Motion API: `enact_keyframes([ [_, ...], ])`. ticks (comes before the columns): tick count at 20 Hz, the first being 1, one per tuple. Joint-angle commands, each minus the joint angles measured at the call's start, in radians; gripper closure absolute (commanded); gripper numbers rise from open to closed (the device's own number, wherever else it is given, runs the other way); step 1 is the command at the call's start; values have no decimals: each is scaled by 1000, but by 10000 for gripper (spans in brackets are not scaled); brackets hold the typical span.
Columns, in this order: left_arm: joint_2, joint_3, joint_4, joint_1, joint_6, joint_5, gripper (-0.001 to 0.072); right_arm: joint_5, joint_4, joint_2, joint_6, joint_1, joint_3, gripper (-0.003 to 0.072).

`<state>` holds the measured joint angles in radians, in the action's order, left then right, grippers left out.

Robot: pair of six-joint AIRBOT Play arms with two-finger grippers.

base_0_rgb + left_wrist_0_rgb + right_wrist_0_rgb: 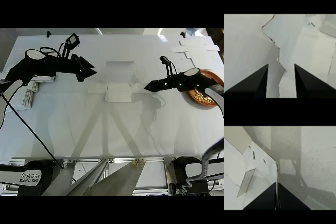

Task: Fold the box and place the chain.

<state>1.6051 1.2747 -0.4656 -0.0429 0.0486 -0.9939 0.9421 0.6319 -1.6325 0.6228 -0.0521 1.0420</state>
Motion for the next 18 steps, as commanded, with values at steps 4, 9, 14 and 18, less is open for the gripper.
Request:
enact_keyframes([
  [4,74,139,-75,3,117,-64,349,1,0,0,0,1,1,672],
  [9,191,254,-156,19,67,-113,52,2,0,0,0,1,1,672],
  [14,257,255,-132,47,-9,-82,45,3,0,0,0,1,1,672],
  [18,293,284,-130,82,-26,-55,4,4,0,0,0,1,1,672],
])
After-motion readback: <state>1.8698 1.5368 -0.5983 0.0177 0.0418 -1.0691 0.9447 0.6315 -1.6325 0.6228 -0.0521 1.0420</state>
